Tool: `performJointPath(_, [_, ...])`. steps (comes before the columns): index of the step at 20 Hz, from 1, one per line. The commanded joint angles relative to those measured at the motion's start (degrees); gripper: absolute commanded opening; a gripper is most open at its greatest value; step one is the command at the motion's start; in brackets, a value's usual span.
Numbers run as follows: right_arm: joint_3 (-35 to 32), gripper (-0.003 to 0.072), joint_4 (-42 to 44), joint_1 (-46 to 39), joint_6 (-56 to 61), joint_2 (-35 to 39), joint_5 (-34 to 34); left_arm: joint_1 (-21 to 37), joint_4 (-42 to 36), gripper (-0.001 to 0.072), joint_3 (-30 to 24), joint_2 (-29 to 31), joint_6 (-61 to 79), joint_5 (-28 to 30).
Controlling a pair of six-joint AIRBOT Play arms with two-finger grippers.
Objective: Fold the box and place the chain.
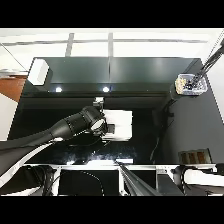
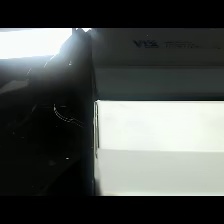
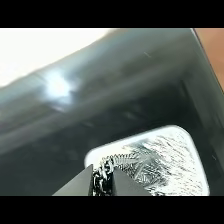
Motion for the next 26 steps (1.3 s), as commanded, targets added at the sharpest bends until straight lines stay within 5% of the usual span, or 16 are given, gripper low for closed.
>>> performJointPath(1, [0.22, 0.0041, 5.18, -0.04, -3.1, 7.85, 3.65, -0.04, -0.17, 0.0026, -0.02, 0.04, 0.04, 0.02])
performJointPath(4, [0.22, 0.0041, 9.73, 0.9, -3.56, 15.58, 4.07, -0.02, -0.13, 0.0025, -0.02, 0.04, 0.04, 0.04])
performJointPath(11, [0.2, 0.0041, 6.03, 12.09, -3.74, 27.34, 8.87, -0.04, -0.13, 0.0026, -0.02, 0.04, 0.04, -0.02])
performJointPath(22, [-7.23, 0.004, 5.38, 33.68, -8.28, 30.58, 28.5, -0.04, -0.13, 0.0026, -0.02, 0.04, 0.07, -0.04])
performJointPath(26, [-12.61, 0.004, 17.16, 37.03, -11.91, 30.6, 28.46, -0.04, -0.15, 0.0025, -0.02, 0.04, 0.07, -0.02])
